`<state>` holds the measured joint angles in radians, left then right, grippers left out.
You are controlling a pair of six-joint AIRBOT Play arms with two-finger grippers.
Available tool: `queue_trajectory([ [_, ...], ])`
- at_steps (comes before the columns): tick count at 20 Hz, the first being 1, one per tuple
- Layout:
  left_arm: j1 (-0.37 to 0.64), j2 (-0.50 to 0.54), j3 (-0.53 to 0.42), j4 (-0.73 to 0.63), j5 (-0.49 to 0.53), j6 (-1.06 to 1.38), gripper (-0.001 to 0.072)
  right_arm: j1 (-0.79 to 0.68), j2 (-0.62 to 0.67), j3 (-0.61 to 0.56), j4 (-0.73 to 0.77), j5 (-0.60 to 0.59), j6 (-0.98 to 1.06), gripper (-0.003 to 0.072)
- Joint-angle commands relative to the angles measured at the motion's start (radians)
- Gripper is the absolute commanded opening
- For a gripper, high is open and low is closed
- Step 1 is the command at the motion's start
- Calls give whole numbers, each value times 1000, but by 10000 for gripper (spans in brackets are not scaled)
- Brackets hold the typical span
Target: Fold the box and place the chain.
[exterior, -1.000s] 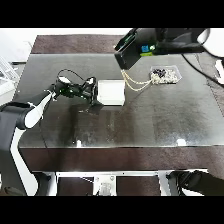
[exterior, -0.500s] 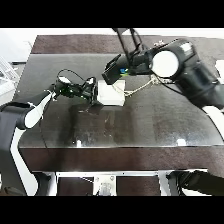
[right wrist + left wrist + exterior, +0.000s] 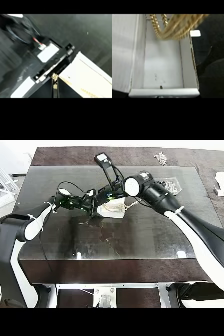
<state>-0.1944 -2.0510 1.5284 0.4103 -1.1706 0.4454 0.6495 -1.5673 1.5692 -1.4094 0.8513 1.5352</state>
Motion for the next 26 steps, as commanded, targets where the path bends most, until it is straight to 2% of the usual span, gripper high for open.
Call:
queue_trajectory([
  [1,0,0,1,0,0,0,485,-11,-77,-3,30,-5,2,5],
  [3,0,0,1,0,0,0,485,-19,-86,-21,24,3,-2,7],
  [4,0,0,1,0,0,0,485,-30,-86,-31,18,13,-3,42],
  [6,0,0,1,0,0,0,485,-70,-86,-39,18,61,-3,378],
  [10,0,0,1,0,0,0,485,-180,-77,-42,13,176,-2,388],
  [12,0,0,1,0,0,0,485,-238,-43,-81,6,148,-2,389],
  [14,0,0,1,0,1,0,485,-304,37,-181,7,57,3,396],
  [15,0,0,1,0,1,0,485,-339,83,-244,6,-3,24,432],
  [17,0,0,1,0,0,0,485,-416,168,-389,7,-165,105,450],
  [19,0,0,1,0,1,0,485,-492,191,-502,21,-321,190,453],
  [20,0,0,1,0,0,0,485,-524,185,-542,36,-390,216,498],
  [21,0,0,1,0,1,0,485,-548,171,-567,59,-444,220,532],
  [26,0,0,1,0,2,0,485,-596,51,-561,156,-621,220,533],
])
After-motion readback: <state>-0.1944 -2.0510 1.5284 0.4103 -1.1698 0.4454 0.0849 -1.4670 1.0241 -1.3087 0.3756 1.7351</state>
